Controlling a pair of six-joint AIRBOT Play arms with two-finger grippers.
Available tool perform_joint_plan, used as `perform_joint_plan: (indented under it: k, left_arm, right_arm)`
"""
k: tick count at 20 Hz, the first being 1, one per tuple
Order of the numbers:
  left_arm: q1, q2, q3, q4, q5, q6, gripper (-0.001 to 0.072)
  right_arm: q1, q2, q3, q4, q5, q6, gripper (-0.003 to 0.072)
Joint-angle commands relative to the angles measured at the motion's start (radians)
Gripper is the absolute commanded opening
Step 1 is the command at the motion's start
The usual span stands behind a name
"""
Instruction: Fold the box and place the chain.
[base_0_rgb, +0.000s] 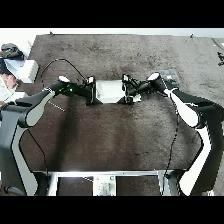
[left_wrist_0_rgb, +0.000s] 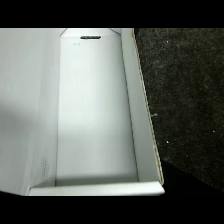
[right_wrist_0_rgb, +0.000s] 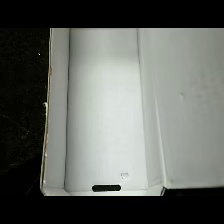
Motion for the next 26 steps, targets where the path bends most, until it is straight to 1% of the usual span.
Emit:
perform_joint_plan:
  k: [1,25,26]
  left_arm:
    - [0.000,0.000,0.001,-0.002,0.002,-0.001,0.0263]
    - [0.000,-0.001,0.001,-0.002,0.003,-0.001,0.0263]
    - [0.000,-0.001,0.001,-0.002,0.003,-0.001,0.0264]
  right_arm:
    - [0.000,-0.001,0.000,0.000,0.000,0.000,0.0473]
    - [0.000,0.002,0.000,0.000,0.001,0.004,0.0476]
    - [-0.002,0.006,0.000,0.000,0.004,0.004,0.0638]
